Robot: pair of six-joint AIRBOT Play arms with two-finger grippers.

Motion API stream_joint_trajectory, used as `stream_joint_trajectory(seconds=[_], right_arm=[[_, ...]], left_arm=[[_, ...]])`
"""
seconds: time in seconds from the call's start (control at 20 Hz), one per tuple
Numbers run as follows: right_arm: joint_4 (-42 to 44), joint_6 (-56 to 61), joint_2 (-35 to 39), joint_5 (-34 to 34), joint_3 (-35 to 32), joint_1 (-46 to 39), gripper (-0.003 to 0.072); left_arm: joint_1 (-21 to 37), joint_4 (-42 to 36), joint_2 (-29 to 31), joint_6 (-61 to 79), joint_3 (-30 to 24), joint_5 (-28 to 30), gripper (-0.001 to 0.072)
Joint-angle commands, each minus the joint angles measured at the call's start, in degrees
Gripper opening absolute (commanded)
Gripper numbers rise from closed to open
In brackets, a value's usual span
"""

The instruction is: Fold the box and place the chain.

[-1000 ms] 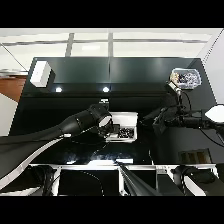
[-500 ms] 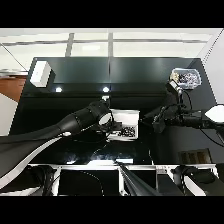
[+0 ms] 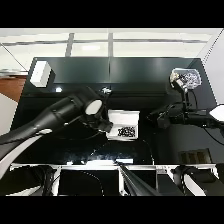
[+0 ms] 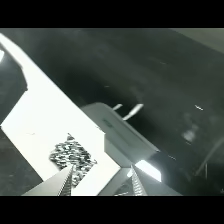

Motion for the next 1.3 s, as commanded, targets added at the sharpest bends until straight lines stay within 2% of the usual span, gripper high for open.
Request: stream_joint_trajectory(seconds=[0.0, 0.15, 0.25, 0.4, 0.5, 0.65, 0.7, 0.75, 1.0, 1.25], right_arm=[[-1.46, 1.64, 0.04, 2.23, 0.04, -5.38, 0.0441], [-1.49, 1.66, 0.04, 4.52, 0.04, -9.09, 0.0441], [-1.49, 1.66, 0.04, 5.03, 0.04, -10.25, 0.0441], [-1.46, 1.66, 0.04, 5.01, 0.04, -10.43, 0.0441], [-1.46, 1.66, 0.04, 5.01, 0.04, -10.43, 0.0441], [-1.46, 1.70, 0.04, 5.27, 0.04, -10.38, 0.0440], [-1.46, 1.73, 0.04, 5.31, 0.04, -10.38, 0.0441], [-1.46, 1.77, 0.04, 5.44, 0.04, -10.38, 0.0441], [-1.49, 1.88, 0.04, 5.40, 0.04, -10.38, 0.0441], [-1.51, 1.86, 0.04, 5.16, 0.04, -10.38, 0.0441]], left_arm=[[3.72, 2.62, 6.21, 7.04, -2.73, -4.22, 0.0407], [9.94, 2.03, 13.00, 10.12, -10.29, -2.67, 0.0407], [14.93, -2.36, 18.40, 14.60, -16.09, 1.42, 0.0407], [23.56, -16.02, 25.97, 25.00, -24.44, 11.67, 0.0407], [29.86, -26.51, 28.79, 34.12, -29.73, 17.18, 0.0407], [36.24, -45.55, 28.85, 54.53, -35.28, 18.60, 0.0411], [36.57, -49.13, 28.83, 60.00, -36.13, 18.71, 0.0475], [36.44, -50.53, 28.79, 63.69, -36.54, 18.95, 0.0711], [34.51, -47.91, 27.02, 83.01, -36.63, 23.21, 0.0713], [30.16, -47.69, 21.38, 100.63, -36.61, 25.20, 0.0710]])
